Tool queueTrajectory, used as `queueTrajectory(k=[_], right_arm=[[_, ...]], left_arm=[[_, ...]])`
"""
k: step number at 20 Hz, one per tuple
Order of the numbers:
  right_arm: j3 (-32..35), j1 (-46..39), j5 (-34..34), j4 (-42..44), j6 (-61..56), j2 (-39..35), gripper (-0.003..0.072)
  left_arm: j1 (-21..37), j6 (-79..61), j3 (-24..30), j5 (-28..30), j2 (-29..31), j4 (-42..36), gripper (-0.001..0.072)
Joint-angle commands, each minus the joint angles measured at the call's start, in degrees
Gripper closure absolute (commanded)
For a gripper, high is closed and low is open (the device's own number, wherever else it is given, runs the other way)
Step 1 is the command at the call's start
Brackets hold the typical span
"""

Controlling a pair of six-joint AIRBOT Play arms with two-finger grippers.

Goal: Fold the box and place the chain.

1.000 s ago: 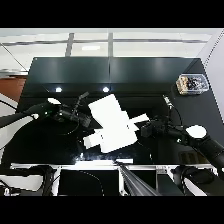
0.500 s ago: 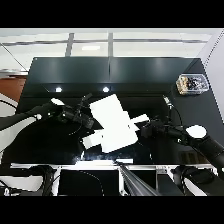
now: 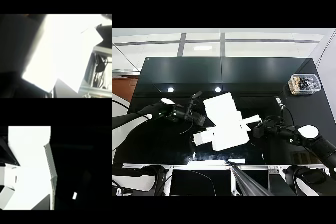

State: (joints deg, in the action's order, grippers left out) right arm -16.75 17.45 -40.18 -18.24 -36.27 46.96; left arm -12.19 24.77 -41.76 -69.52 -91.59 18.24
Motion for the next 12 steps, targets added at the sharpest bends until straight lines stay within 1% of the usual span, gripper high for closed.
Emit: queueTrajectory(k=[1, 2, 3, 4, 5, 6, 8, 10, 12], right_arm=[[0.0, 0.04, -0.11, -0.02, -0.13, -0.02, 0.0647], [0.0, 0.07, -0.13, -0.02, -0.13, -0.02, 0.0647], [-0.02, 0.04, -0.31, -0.02, -0.13, -0.02, 0.0644], [-0.02, 0.02, -0.33, -0.09, -0.17, -0.02, 0.0365], [-0.26, -0.5, -0.31, -1.42, -1.79, -0.04, -0.0034], [-1.18, -1.9, -1.27, -4.9, -4.22, -0.04, -0.0022], [-5.2, -7.04, -6.43, -14.86, -7.72, -0.04, -0.0021], [-11.23, -13.42, -12.98, -24.33, -9.22, -0.04, -0.0021], [-17.14, -18.78, -17.07, -29.66, -9.14, -0.04, -0.0021]], left_arm=[[0.09, 0.02, -0.04, -0.24, -0.02, -0.92, 0.0646], [-0.11, -0.33, -0.04, -0.31, -0.02, -0.96, 0.0682], [-0.33, -0.46, -0.04, -0.33, -0.02, -0.92, 0.0681], [-0.35, -0.92, -0.07, -0.63, -0.02, -0.94, 0.0681], [-0.26, -1.73, -0.07, -1.49, 0.04, -0.94, 0.0682], [-0.11, -2.43, -0.07, -2.08, 0.31, -0.83, 0.0682], [0.15, -3.67, -0.07, -2.8, 1.68, -0.26, 0.0683], [0.09, -5.33, -0.07, -2.64, 4.22, 1.2, 0.0684], [-0.61, -6.86, -0.07, -0.74, 8.37, 4.09, 0.0685]])
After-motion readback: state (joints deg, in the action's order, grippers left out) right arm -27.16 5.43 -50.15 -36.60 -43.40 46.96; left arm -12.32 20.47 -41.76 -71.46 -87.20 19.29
